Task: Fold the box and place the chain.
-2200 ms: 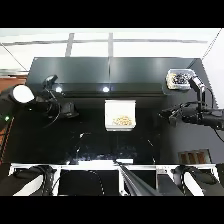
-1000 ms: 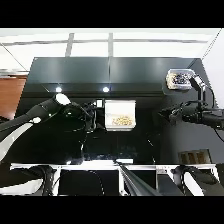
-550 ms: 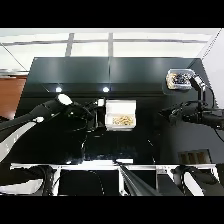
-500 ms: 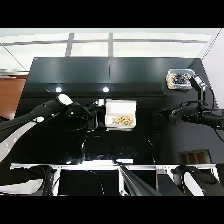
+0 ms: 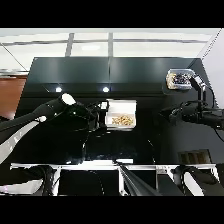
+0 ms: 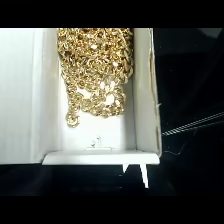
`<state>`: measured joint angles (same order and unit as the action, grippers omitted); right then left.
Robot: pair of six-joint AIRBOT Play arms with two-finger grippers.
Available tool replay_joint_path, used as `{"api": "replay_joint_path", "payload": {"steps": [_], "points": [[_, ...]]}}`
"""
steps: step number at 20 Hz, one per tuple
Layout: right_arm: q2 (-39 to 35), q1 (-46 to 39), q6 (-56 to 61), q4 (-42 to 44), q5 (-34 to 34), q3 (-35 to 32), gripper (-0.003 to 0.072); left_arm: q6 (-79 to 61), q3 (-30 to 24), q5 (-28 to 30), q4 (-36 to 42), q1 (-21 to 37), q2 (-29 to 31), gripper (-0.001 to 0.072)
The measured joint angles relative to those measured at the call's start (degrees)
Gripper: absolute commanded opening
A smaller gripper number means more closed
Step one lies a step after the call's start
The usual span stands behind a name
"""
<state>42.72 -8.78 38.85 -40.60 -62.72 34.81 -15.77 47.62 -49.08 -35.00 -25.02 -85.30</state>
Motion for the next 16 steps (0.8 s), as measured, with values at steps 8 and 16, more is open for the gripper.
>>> {"api": "replay_joint_path", "payload": {"steps": [8,16], "points": [[3.8,10.2,6.3,1.3,14.8,-1.5,0.0704,0.1,0.0,0.1,-0.6,-0.8,0.0,0.0392],[25.5,21.4,8.6,5.8,25.5,10.9,0.0704,3.1,0.0,0.4,-0.7,-1.0,0.0,0.0392]]}}
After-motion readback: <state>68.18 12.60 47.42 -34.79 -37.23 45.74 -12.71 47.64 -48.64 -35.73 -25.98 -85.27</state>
